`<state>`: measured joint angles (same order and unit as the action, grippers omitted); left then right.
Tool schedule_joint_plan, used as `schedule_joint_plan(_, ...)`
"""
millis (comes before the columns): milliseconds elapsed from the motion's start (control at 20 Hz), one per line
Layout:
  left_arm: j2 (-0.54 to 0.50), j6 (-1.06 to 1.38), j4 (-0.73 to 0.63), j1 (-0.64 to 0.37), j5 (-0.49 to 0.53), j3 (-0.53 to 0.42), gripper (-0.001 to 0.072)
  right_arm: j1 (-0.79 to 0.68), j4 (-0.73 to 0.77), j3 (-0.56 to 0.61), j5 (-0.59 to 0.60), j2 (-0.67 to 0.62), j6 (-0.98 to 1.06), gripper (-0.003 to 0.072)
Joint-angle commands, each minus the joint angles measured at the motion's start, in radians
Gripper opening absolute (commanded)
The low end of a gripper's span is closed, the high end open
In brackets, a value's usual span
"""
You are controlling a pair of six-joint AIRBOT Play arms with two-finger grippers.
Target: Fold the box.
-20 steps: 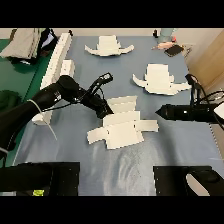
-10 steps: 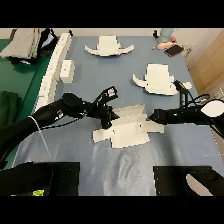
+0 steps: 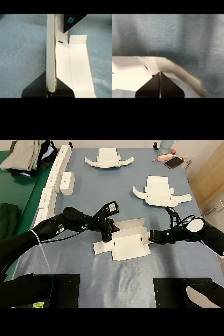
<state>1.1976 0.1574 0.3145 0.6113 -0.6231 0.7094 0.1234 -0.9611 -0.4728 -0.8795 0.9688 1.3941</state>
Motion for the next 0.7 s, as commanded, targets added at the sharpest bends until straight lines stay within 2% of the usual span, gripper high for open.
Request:
schedule_joint_plan(0,-0.001,0.04,0.0,0.0,-0.006,-0.001,0.0012,-0.001,-0.019,0.005,0.019,0.015,0.0,0.0002)
schedule_joint_plan(150,0.002,0.045,0.002,0.0,-0.016,-0.001,0.0013,-0.001,-0.002,0.005,0.019,0.014,-0.001,0.0002)
schedule_joint_plan(300,0.018,0.064,0.029,0.0,-0.023,-0.008,0.0013,-0.001,0.077,0.004,-0.029,-0.002,-0.062,0.0003)
schedule_joint_plan(650,0.031,0.101,0.03,0.0,-0.031,-0.046,0.0014,-0.001,0.102,0.004,-0.079,-0.149,-0.071,0.0003)
